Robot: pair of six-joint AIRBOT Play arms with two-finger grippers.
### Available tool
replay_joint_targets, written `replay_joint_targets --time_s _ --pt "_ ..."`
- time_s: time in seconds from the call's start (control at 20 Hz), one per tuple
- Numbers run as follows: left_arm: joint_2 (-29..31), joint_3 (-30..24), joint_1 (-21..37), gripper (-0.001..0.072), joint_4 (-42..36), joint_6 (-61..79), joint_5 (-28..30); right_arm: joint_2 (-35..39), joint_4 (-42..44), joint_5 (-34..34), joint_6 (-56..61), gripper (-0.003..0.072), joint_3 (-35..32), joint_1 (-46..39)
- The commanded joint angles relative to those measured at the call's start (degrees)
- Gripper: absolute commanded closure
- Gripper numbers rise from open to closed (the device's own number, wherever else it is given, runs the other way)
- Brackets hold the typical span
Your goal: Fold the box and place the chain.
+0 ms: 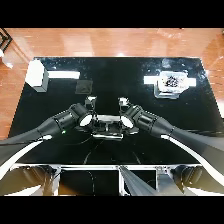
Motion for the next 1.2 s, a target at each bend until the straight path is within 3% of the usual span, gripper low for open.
replay_joint_targets --time_s 0.0,0.15,0.45,0.7,0.85,0.95,1.05,1.15 --pt "0.02 0.04 0.02 0.0687 -0.17 -0.26 -0.11 0.72 -0.02 1.55 -2.95 0.0081 0.07 0.0" --pt "0.02 0.04 0.02 0.0687 -0.22 -0.28 -0.15 4.13 0.0 6.38 -9.14 0.0082 0.07 -0.52" --pt "0.02 0.04 0.02 0.0687 -0.46 -0.28 -0.2 22.4 -1.42 14.6 -14.93 0.0082 0.07 -3.91" --pt "0.02 0.07 0.02 0.0687 -1.51 -0.28 -0.2 30.95 -14.19 17.9 -14.99 0.0082 0.04 -12.2" --pt "0.02 0.07 0.02 0.0687 -1.49 -0.26 -0.17 30.4 -20.13 13.77 -19.45 0.0082 -0.02 -21.0" --pt "0.02 0.07 0.02 0.0687 -1.51 -0.22 -0.02 28.94 -18.03 8.61 -24.52 0.0079 -0.02 -27.93" --pt "0.02 0.07 0.02 0.0687 -1.49 0.07 0.0 25.77 -15.1 3.69 -28.85 -0.0023 0.02 -34.75" --pt "0.02 0.07 0.02 0.0686 -1.51 0.31 -0.04 21.03 -12.5 -2.45 -30.75 -0.0023 0.2 -40.85"
